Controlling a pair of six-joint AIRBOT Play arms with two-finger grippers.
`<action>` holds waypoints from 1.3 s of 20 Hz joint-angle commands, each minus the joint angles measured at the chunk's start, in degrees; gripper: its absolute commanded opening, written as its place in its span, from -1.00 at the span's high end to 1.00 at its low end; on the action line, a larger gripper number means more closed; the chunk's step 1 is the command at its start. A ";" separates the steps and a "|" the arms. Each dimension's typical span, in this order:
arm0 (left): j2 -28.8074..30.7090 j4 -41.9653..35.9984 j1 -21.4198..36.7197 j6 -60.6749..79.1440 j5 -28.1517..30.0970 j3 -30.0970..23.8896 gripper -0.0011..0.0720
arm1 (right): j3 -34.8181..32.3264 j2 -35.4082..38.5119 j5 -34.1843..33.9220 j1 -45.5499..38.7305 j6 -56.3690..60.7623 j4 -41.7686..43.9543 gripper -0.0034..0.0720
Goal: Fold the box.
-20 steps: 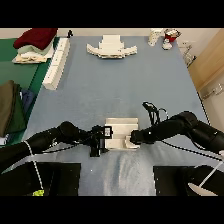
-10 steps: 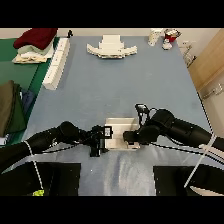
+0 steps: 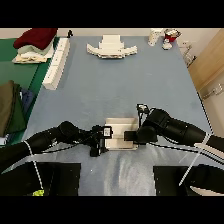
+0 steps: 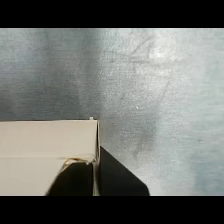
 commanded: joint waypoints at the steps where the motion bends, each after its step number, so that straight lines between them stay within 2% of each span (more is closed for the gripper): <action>1: -0.04 -0.04 0.02 -0.04 -0.07 0.07 -0.24 | 0.07 -0.09 -1.09 0.09 0.46 0.48 0.91; 5: -0.04 -0.04 0.02 -0.04 -0.07 0.07 -0.24 | 0.09 0.02 -1.09 0.09 0.44 0.55 0.88; 7: -0.04 -0.04 0.02 -0.04 -0.07 0.07 -0.24 | 0.46 0.26 -1.68 0.09 0.44 0.70 -0.02; 8: -0.04 -0.04 0.02 -0.04 -0.07 0.07 -0.24 | 0.63 0.46 -2.01 0.09 0.44 0.70 -0.21; 9: -0.02 -0.04 0.02 -0.04 -0.07 0.07 -0.24 | 0.85 0.66 -2.69 0.09 0.42 0.59 -0.24; 13: -0.04 -0.04 0.02 -0.04 -0.07 0.07 -0.24 | 1.57 3.15 -5.92 0.09 -0.26 -0.90 -0.24; 18: -0.04 -0.04 0.02 -0.04 -0.07 0.07 -0.24 | 3.28 12.24 -9.01 -0.70 -0.72 -3.93 -0.22; 19: -0.04 -0.04 0.02 -0.04 -0.07 0.07 -0.24 | 3.28 13.70 -10.80 -1.14 -0.81 -5.09 0.01; 20: -0.04 -0.04 0.02 -0.04 -0.07 0.07 -0.24 | 3.23 14.49 -13.14 -1.64 -1.57 -7.30 0.41; 21: -0.04 -0.04 0.02 -0.04 -0.07 0.07 -0.24 | 3.23 14.64 -16.09 -2.91 -2.54 -9.49 0.61; 23: -0.04 -0.04 0.02 -0.04 -0.07 0.07 -0.24 | 3.15 13.68 -18.08 -7.08 -6.36 -11.43 0.85; 26: -0.04 -0.04 0.02 -0.04 -0.07 0.07 -0.24 | 1.60 10.27 -11.13 -17.44 -16.48 -5.84 0.90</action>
